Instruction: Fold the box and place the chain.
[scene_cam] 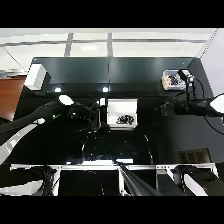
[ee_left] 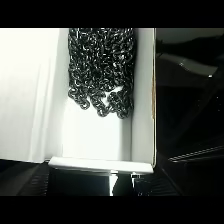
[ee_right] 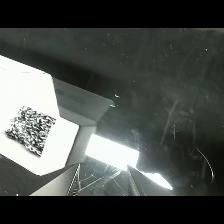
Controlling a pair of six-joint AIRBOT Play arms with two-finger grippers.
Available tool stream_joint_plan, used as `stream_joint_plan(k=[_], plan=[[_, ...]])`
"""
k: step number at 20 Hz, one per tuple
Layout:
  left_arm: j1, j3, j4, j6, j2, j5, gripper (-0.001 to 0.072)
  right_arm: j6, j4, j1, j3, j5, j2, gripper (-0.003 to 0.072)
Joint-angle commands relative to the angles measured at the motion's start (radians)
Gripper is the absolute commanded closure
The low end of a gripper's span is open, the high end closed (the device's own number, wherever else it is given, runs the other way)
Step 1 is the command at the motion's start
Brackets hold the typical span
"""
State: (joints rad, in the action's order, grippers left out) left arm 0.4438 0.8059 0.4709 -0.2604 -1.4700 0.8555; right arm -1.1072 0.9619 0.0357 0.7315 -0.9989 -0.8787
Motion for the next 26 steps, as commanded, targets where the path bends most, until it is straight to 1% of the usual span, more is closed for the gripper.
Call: stream_joint_plan(k=[1,2,3,4,5,6,7,8,9,10,12,14,16,18,20,23,26], plan=[[0.03,0.019,0.042,0.021,-0.013,-0.01,0.0049,0.0,-0.032,0.001,0.0,0.008,-0.002,0.0349],[0.036,0.019,0.046,0.025,-0.013,-0.016,0.0184,0.0,-0.052,0.006,-0.004,0.024,-0.002,0.035],[0.037,0.019,0.049,0.026,-0.013,-0.017,0.0291,0.0,-0.08,0.018,-0.011,0.062,-0.003,0.0349],[0.037,0.019,0.049,0.026,-0.013,-0.017,0.0315,-0.003,-0.121,0.035,-0.016,0.107,-0.008,0.031],[0.037,0.019,0.049,0.026,-0.013,-0.017,0.0315,-0.032,-0.172,0.061,-0.016,0.176,-0.019,0.0026],[0.037,0.019,0.049,0.026,-0.013,-0.017,0.0315,-0.044,-0.226,0.089,-0.013,0.265,-0.034,-0.0013],[0.037,0.019,0.049,0.026,-0.013,-0.017,0.0315,-0.045,-0.289,0.113,-0.005,0.362,-0.062,-0.0012],[0.037,0.019,0.049,0.026,-0.013,-0.017,0.0315,-0.045,-0.341,0.13,0.012,0.429,-0.105,-0.0011],[0.037,0.019,0.049,0.026,-0.013,-0.017,0.0315,-0.043,-0.366,0.144,0.032,0.463,-0.154,-0.0011],[0.037,0.019,0.049,0.026,-0.013,-0.017,0.0315,-0.04,-0.367,0.156,0.055,0.472,-0.209,-0.0011],[0.037,0.019,0.049,0.026,-0.013,-0.017,0.0315,0.002,-0.367,0.182,0.095,0.434,-0.327,-0.0011],[0.037,0.019,0.049,0.026,-0.013,-0.017,0.0315,0.119,-0.367,0.204,0.103,0.377,-0.401,-0.001],[0.037,0.019,0.049,0.026,-0.013,-0.017,0.0315,0.36,-0.366,0.204,0.105,0.282,-0.407,-0.001],[0.037,0.019,0.049,0.026,-0.012,-0.017,0.0315,0.612,-0.348,0.196,0.135,0.15,-0.374,-0.001],[0.037,0.019,0.049,0.026,-0.012,-0.017,0.0315,0.786,-0.327,0.195,0.164,0.048,-0.341,-0.001],[0.037,0.019,0.049,0.026,-0.013,-0.017,0.0315,0.817,-0.277,0.202,0.167,-0.031,-0.336,-0.001],[0.037,0.019,0.049,0.026,-0.013,-0.017,0.0315,0.855,-0.199,0.246,0.153,-0.063,-0.336,-0.001]])
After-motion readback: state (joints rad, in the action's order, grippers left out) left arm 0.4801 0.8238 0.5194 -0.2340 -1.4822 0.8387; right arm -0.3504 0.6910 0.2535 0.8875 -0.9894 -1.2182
